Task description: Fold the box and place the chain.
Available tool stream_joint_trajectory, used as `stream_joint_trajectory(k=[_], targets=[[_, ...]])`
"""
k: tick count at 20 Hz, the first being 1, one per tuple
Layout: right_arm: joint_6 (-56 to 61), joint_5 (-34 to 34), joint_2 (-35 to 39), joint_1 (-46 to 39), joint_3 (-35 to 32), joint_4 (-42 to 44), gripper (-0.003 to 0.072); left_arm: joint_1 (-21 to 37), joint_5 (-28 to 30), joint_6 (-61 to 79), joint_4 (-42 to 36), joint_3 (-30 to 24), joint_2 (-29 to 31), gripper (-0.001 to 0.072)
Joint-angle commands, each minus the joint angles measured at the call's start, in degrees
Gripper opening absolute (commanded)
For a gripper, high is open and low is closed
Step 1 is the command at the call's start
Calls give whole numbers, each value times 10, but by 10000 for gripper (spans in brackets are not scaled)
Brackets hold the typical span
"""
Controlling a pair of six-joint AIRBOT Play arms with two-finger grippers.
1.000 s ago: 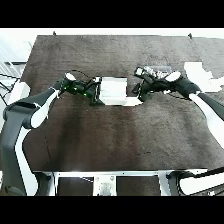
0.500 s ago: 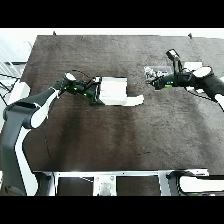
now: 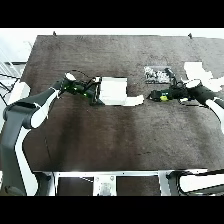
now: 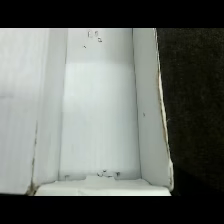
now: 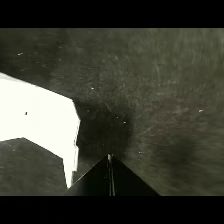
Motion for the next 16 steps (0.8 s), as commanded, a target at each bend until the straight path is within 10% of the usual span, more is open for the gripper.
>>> stream_joint_trajectory(k=[1,11,14,16], targets=[[23,3,-29,33,-4,38,14,0,0,0,0,0,0,628],[19,10,-24,99,38,76,16,0,0,0,0,0,0,628],[19,12,-20,101,52,78,319,0,0,0,0,0,0,628],[19,12,-20,101,56,79,339,0,0,0,0,0,0,627]])
